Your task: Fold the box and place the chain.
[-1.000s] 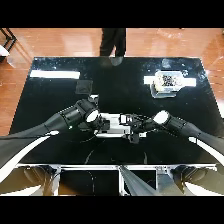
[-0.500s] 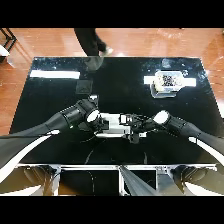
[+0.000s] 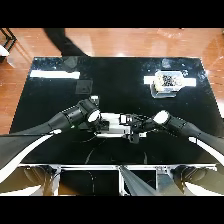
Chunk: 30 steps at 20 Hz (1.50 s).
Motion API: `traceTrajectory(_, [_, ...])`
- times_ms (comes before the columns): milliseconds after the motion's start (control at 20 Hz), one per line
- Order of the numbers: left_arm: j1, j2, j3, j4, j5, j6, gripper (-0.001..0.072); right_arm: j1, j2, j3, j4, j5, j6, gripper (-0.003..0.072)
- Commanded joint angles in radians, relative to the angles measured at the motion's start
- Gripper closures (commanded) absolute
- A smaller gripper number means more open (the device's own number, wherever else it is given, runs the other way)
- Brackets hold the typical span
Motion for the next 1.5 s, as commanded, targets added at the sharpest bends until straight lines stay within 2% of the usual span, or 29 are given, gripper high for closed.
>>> traceTrajectory(0, [0.001, -0.001, 0.001, 0.002, -0.005, 0.021, 0.0535, 0.0, 0.0, 0.0, 0.0, 0.0, 0.0, 0.0332])
traceTrajectory(50, [0.001, -0.001, 0.001, 0.002, -0.005, 0.021, 0.0541, 0.0, 0.0, 0.0, 0.0, 0.0, 0.0, 0.0332])
traceTrajectory(100, [0.001, -0.001, 0.001, 0.002, -0.005, 0.021, 0.0602, 0.0, 0.0, 0.0, 0.0, 0.0, 0.0, 0.0332])
traceTrajectory(200, [0.001, -0.001, 0.001, 0.002, -0.005, 0.021, 0.0676, 0.0, 0.0, 0.0, 0.0, 0.0, 0.0, 0.0332])
traceTrajectory(250, [0.001, -0.001, 0.001, 0.002, -0.004, 0.021, 0.0687, 0.0, 0.0, 0.0, 0.0, 0.0, 0.0, 0.0332])
traceTrajectory(1200, [0.001, -0.001, 0.001, 0.002, -0.004, 0.02, 0.0684, 0.0, 0.0, 0.0, 0.0, 0.0, 0.0, 0.0332])
traceTrajectory(1250, [0.001, 0.0, 0.002, -0.002, -0.004, 0.015, 0.0664, 0.0, 0.0, 0.0, 0.0, 0.0, 0.0, 0.0332])
traceTrajectory(1300, [0.001, 0.0, 0.002, -0.013, -0.004, 0.012, 0.0575, 0.0, 0.0, 0.0, 0.0, 0.0, 0.0, 0.0332])
traceTrajectory(1400, [0.001, 0.0, 0.002, -0.019, -0.005, 0.012, 0.0309, 0.0, 0.0, 0.0, 0.0, 0.0, 0.0, 0.0332])
traceTrajectory(1450, [0.001, 0.0, 0.002, -0.02, -0.005, 0.013, 0.021, 0.0, 0.0, 0.0, 0.0, 0.0, 0.0, 0.0331])
